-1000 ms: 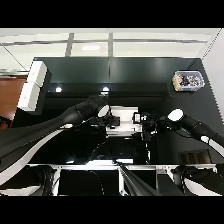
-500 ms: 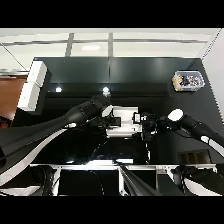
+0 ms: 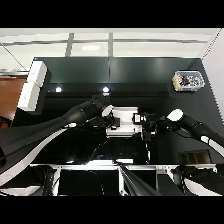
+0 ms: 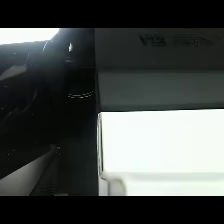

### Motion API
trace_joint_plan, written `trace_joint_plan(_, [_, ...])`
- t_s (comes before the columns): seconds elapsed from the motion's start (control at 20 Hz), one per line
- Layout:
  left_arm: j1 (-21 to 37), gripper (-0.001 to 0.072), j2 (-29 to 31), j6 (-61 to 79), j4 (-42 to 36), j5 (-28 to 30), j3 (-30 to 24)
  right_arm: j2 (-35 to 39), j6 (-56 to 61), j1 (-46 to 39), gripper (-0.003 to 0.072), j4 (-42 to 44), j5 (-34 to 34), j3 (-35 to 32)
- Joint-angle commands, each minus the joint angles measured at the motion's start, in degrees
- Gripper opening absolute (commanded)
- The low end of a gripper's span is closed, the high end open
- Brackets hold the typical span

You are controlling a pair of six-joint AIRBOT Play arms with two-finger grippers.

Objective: Fold the box and place the chain.

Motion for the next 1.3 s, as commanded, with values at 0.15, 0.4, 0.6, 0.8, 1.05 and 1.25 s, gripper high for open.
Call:
trace_joint_plan(0.15, [-0.50,0.0400,-0.17,-0.35,0.35,0.79,-0.09,0.02,0.15,0.04,0.0459,0.11,-0.07,-0.02])
trace_joint_plan(0.4, [-0.68,0.0383,-0.42,-1.42,0.24,0.52,-0.11,0.02,0.15,0.04,0.0459,0.11,-0.07,-0.02])
trace_joint_plan(0.6, [-0.63,0.0027,-0.39,-0.55,0.31,1.14,-0.09,0.02,0.17,0.04,0.0459,0.07,-0.04,0.00])
trace_joint_plan(0.8, [-0.33,0.0027,-0.37,1.11,0.85,1.09,-0.07,1.66,5.20,0.02,0.0693,0.00,0.61,0.00])
trace_joint_plan(1.05, [0.37,0.0027,-0.37,1.42,1.09,1.14,-0.07,7.15,8.50,0.04,0.0689,-7.63,2.97,0.00])
trace_joint_plan(1.25, [0.35,0.0027,-0.39,1.42,1.18,1.53,-0.07,7.15,10.56,0.04,0.0528,-8.76,1.53,0.00])
